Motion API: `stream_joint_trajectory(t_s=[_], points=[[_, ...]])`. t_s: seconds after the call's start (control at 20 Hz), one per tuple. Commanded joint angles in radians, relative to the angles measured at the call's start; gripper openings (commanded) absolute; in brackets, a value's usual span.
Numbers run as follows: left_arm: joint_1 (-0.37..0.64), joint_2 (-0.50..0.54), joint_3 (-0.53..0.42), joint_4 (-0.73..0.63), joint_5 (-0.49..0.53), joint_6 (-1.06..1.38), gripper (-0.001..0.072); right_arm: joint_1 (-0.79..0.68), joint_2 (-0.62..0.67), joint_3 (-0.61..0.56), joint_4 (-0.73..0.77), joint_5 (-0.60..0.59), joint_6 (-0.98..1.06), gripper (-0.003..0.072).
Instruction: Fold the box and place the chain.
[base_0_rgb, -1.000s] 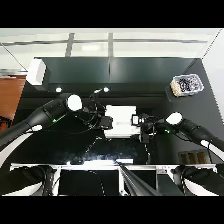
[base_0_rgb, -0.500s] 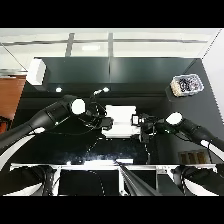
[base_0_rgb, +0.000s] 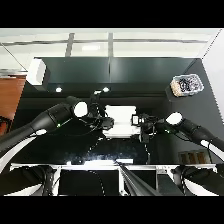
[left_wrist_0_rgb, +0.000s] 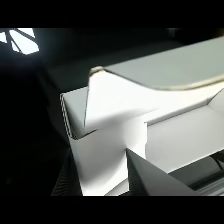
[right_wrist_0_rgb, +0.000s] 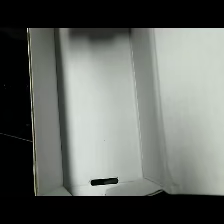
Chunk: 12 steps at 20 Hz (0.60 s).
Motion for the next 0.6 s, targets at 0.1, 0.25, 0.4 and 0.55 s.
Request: stream_joint_trajectory(t_s=[0.1,0.25,0.4,0.55], points=[[-0.023,-0.001,0.002,0.068,0.002,-0.070,0.0398,0.001,0.000,0.000,0.000,0.000,0.000,0.0228],[-0.023,-0.001,0.002,0.068,0.002,-0.070,0.0398,0.001,0.000,0.000,0.000,0.000,0.000,0.0227],[-0.026,-0.001,0.002,0.110,-0.002,-0.104,0.0398,0.001,0.000,0.000,0.000,0.000,0.000,0.0227],[-0.027,-0.005,0.002,0.135,-0.002,-0.127,0.0398,0.001,0.000,0.000,0.000,0.000,0.000,0.0227]])
